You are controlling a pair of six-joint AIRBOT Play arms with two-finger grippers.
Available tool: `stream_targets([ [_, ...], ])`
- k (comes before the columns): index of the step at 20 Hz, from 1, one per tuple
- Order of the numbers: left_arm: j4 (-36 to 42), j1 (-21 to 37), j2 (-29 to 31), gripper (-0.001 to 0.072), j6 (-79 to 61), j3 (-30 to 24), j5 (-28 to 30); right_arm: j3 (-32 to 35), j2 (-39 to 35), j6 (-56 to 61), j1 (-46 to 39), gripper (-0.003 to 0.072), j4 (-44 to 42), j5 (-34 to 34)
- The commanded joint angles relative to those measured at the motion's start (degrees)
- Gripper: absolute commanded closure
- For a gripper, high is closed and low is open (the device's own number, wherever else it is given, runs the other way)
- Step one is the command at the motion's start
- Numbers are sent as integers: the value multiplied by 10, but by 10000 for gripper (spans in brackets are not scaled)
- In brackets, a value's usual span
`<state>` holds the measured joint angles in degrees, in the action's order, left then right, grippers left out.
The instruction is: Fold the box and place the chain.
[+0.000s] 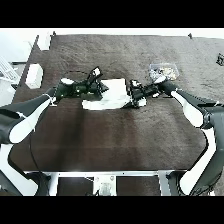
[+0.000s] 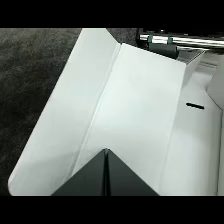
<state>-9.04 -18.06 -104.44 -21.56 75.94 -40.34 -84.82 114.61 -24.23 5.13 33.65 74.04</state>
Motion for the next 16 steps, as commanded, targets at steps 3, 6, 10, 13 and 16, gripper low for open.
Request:
stream_targets([
  [3,-25,-3,-5,691,20,1,12,0,0,0,1,94,0,0],
  [6,-45,-11,-10,691,21,0,13,0,0,0,1,94,0,0],
  [10,-54,-15,-9,689,20,2,15,0,0,0,1,94,0,0],
  [13,-56,-14,8,690,16,2,6,0,0,0,1,94,0,0],
  [16,-72,2,63,691,16,1,-26,0,0,0,1,94,0,0],
])
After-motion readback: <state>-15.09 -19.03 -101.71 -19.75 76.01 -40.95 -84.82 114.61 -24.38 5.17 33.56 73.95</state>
